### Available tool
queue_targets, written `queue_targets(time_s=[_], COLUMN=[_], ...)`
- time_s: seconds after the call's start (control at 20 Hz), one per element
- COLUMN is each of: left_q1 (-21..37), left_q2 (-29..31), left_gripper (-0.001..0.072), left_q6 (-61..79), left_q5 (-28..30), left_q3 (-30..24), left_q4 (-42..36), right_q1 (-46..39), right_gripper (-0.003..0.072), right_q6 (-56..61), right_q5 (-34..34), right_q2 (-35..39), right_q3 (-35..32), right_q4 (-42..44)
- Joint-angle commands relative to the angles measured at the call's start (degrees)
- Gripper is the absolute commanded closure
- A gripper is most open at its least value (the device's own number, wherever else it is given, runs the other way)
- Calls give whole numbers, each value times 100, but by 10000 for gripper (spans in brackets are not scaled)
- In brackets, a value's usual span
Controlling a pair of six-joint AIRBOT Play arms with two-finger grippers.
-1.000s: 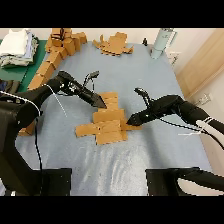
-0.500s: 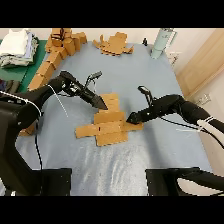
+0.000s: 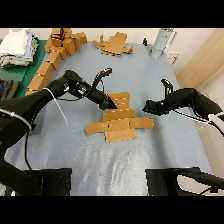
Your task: Fold the box.
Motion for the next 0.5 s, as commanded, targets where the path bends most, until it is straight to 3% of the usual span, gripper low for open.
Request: queue_targets(time_s=[0.0,0.2,0.45], left_q1=[-256,-560,-730], left_q2=[610,940,914], left_gripper=[704,702,700], left_q6=[1056,1598,1646], left_q5=[1150,1510,1521], left_q3=[-885,-1637,-1786], left_q4=[-269,-260,-83], right_q1=[-85,-85,-83], right_gripper=[353,354,354], right_q6=[173,166,168], right_q5=[114,339,385], right_q2=[-4,-4,-4], right_q3=[28,28,28], right_q4=[87,227,240])
